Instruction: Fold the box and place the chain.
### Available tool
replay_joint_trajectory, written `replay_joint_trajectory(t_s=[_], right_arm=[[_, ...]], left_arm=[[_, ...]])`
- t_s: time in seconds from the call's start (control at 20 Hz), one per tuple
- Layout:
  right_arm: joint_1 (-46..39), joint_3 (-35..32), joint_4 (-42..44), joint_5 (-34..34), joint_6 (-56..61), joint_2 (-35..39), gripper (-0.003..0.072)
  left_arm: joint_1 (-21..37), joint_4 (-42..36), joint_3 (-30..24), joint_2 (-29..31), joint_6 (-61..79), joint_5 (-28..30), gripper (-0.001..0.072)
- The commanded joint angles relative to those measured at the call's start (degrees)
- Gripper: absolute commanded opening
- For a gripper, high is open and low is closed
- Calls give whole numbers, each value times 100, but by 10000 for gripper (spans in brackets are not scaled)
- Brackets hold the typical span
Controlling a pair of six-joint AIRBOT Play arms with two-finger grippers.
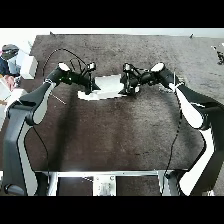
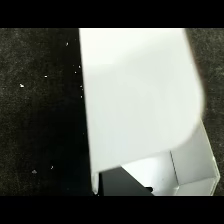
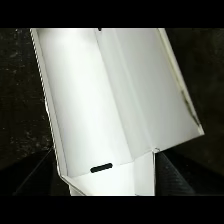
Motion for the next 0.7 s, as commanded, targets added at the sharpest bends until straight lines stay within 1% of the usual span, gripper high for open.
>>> replay_joint_trajectory(t_s=[0.0, 0.2, 0.45, 0.65], right_arm=[[4, 70, -2, 398, 35, -59, 720], [4, 70, 0, 498, 79, -83, 720], [4, 101, 37, 592, 79, -348, 720], [11, 428, 179, 743, 229, -623, 720]], left_arm=[[-2, 0, -2, -2, -2, 4, 12], [-2, 0, -2, -2, -2, 4, 12], [-2, 0, -2, -2, -2, 4, 12], [-2, 0, -2, -2, -2, 4, 12]])
